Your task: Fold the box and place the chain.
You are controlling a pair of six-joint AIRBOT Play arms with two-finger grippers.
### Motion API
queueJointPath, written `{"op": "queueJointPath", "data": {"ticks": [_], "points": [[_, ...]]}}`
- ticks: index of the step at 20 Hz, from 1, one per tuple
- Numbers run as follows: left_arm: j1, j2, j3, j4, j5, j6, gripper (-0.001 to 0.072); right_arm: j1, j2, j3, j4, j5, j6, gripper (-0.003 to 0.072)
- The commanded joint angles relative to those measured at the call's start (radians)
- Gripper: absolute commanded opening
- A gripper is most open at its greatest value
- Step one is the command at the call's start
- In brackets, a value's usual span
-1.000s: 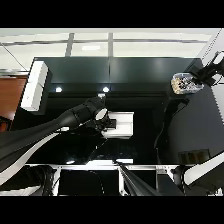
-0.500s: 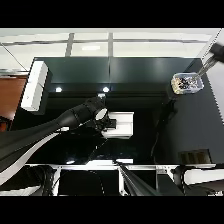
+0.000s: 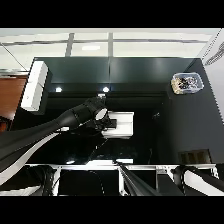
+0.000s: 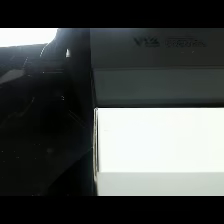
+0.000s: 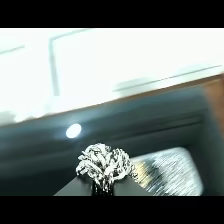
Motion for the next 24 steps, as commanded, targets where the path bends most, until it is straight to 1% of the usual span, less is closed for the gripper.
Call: {"op": "queueJointPath", "data": {"ticks": [1,3,5,6,7,9,10,12,13,15,18,21,24], "points": [[0.000,0.000,0.000,0.000,0.006,0.000,0.0027,0.047,0.134,-0.132,0.185,0.121,-0.101,0.0017],[0.000,0.000,0.000,0.000,0.006,0.000,0.0027,0.089,0.196,-0.260,0.251,0.195,-0.154,0.0017],[0.000,0.000,0.000,0.000,0.006,0.000,0.0027,0.135,0.233,-0.400,0.359,0.311,-0.301,0.0017],[0.000,0.000,0.000,0.000,0.006,0.000,0.0027,0.157,0.243,-0.468,0.427,0.345,-0.322,0.0018],[0.000,0.000,0.000,0.000,0.005,0.000,0.0027,0.182,0.251,-0.536,0.479,0.352,-0.329,0.0017],[0.000,0.000,0.000,0.000,0.005,0.000,0.0027,0.244,0.254,-0.645,0.554,0.313,-0.333,0.0018],[0.000,0.000,0.000,0.000,0.005,0.000,0.0027,0.286,0.254,-0.695,0.585,0.268,-0.333,0.0017],[0.000,0.000,0.000,0.000,0.005,0.000,0.0027,0.381,0.253,-0.774,0.629,0.159,-0.333,0.0018],[0.000,0.000,0.000,0.000,0.005,0.000,0.0027,0.443,0.252,-0.811,0.641,0.081,-0.333,0.0018],[0.000,0.000,0.000,0.000,0.005,0.000,0.0027,0.536,0.239,-0.848,0.639,-0.027,-0.332,0.0018],[0.000,0.000,0.000,0.000,0.005,0.000,0.0027,0.633,0.193,-0.855,0.625,-0.130,-0.332,0.0018],[0.000,0.000,0.000,0.000,0.005,0.000,0.0027,0.672,0.148,-0.855,0.576,-0.163,-0.325,0.0018],[0.000,0.000,0.000,0.000,0.005,0.000,0.0027,0.670,0.134,-0.854,0.423,-0.155,-0.244,0.0018]]}}
